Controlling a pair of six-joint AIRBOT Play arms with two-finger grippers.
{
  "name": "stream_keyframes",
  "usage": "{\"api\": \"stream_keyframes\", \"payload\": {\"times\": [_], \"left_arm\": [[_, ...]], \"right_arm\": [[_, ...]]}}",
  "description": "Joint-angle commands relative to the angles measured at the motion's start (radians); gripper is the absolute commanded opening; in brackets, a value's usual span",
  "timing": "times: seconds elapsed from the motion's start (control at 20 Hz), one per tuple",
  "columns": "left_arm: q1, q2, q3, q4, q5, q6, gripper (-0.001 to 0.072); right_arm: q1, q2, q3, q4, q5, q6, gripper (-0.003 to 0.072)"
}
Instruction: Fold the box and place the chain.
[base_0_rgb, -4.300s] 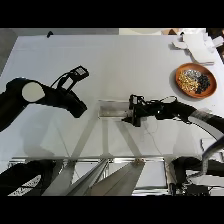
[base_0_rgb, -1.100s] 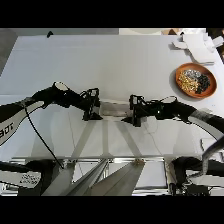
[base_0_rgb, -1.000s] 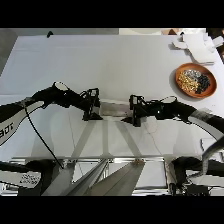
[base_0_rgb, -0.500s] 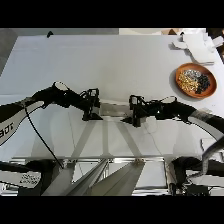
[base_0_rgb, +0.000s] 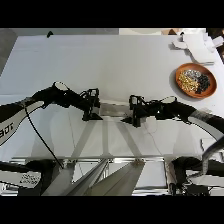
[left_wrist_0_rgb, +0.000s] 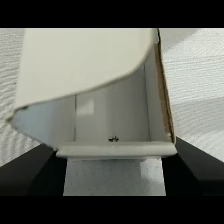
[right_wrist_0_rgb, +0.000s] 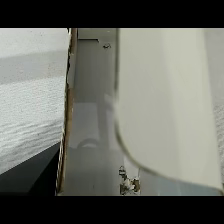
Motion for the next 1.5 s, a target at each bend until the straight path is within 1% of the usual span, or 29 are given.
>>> {"api": "stream_keyframes", "payload": {"times": [0.0, 0.45, 0.5, 0.6, 0.85, 1.05, 1.45], "left_arm": [[-0.001, -0.001, -0.001, 0.000, 0.000, 0.000, 0.0340], [-0.001, -0.001, -0.001, 0.000, 0.000, 0.000, 0.0340], [-0.001, -0.001, -0.001, 0.000, 0.000, 0.000, 0.0340], [-0.001, 0.000, -0.001, 0.000, 0.001, 0.000, 0.0340], [-0.001, -0.001, -0.001, 0.000, 0.001, 0.000, 0.0340], [-0.001, -0.001, -0.001, 0.000, 0.001, 0.000, 0.0340], [-0.001, 0.000, -0.001, 0.000, 0.005, 0.001, 0.0340]], "right_arm": [[0.000, 0.000, 0.000, 0.000, 0.000, 0.000, 0.0504], [0.000, 0.000, 0.000, 0.001, -0.019, 0.000, 0.0505], [0.000, 0.000, 0.001, 0.001, -0.021, 0.000, 0.0546], [0.000, 0.002, 0.000, 0.000, -0.036, 0.000, 0.0700], [-0.001, 0.018, 0.001, -0.018, -0.043, 0.000, 0.0699], [-0.001, 0.048, 0.001, -0.154, -0.042, 0.000, 0.0697], [-0.001, 0.149, 0.001, -0.321, -0.043, 0.012, 0.0679]]}}
